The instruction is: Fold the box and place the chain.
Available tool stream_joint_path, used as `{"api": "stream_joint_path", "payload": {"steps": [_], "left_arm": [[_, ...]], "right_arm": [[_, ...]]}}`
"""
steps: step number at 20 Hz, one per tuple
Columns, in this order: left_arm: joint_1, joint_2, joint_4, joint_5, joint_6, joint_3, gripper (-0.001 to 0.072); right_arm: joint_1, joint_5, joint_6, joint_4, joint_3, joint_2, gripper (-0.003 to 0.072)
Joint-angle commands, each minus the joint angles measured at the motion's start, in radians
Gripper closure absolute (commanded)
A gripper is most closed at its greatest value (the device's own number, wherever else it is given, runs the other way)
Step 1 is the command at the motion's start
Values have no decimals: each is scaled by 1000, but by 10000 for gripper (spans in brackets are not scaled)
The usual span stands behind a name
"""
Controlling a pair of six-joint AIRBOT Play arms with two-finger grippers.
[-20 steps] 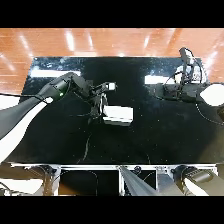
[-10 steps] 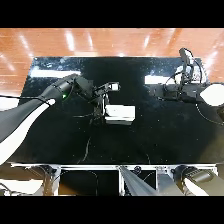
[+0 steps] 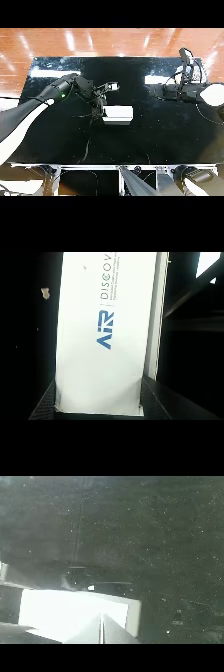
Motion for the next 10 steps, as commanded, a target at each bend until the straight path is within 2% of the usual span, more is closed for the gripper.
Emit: {"api": "stream_joint_path", "payload": {"steps": [1,6,10], "left_arm": [[32,48,-1,-15,-31,2,685],[212,136,-1,-33,-130,2,685],[415,168,-1,-63,-166,2,685]], "right_arm": [[0,-1,0,0,1,0,647],[0,-1,0,0,1,0,647],[0,-1,0,0,1,0,648]]}}
